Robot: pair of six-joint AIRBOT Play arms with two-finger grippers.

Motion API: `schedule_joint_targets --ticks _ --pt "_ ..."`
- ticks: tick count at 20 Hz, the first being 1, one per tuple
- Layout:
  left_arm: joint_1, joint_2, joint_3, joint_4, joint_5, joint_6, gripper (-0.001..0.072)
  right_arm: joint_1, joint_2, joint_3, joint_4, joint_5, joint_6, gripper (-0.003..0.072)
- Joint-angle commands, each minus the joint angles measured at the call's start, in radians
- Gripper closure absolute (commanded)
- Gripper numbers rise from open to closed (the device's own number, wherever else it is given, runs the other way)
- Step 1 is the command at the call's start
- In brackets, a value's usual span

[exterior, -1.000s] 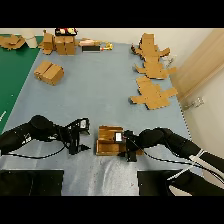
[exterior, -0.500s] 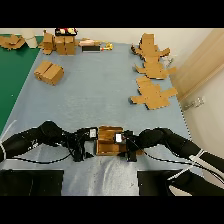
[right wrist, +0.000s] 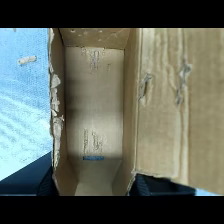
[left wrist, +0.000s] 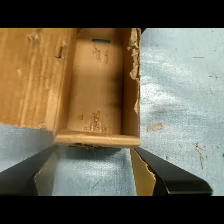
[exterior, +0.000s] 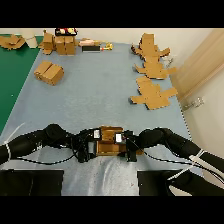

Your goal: Fold the box.

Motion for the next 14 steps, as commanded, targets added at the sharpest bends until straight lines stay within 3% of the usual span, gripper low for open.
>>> schedule_joint_targets --ticks 1,14 --pt "-0.022 -0.025 0.001 -0.018 0.012 0.005 0.0014 0.000 0.000 -0.001 -0.032 0.000 0.000 0.0248" --pt "-0.039 -0.057 0.032 -0.009 0.040 0.000 0.0015 0.000 0.000 0.000 -0.034 0.007 0.000 0.0248"
